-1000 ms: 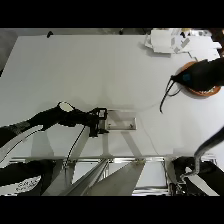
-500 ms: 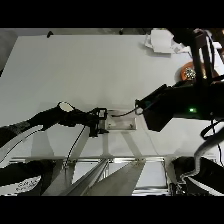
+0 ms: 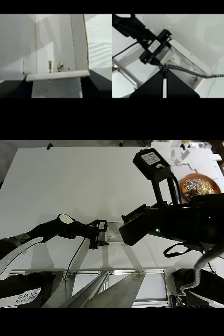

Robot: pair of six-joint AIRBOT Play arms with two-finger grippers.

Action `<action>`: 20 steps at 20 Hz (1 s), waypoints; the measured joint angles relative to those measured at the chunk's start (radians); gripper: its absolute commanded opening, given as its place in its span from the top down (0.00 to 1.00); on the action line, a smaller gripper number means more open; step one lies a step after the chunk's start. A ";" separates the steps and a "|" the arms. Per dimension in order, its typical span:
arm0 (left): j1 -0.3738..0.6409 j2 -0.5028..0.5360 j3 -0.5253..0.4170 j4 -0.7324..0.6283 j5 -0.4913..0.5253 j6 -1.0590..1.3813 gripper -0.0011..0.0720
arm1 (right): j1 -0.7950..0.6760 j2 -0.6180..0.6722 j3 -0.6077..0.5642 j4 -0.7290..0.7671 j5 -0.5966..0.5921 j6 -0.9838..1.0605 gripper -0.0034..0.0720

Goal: Fold the box and place the chain.

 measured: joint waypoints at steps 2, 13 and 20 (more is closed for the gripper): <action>0.000 0.000 0.000 0.000 0.000 0.000 0.80 | 0.004 -0.002 -0.019 -0.017 -0.017 0.006 0.93; 0.000 0.000 0.000 0.000 0.000 0.000 0.80 | 0.007 -0.003 -0.210 -0.017 -0.123 0.013 0.93; 0.000 0.000 0.000 0.000 0.000 0.000 0.80 | 0.007 -0.005 -0.387 0.021 -0.310 0.013 0.93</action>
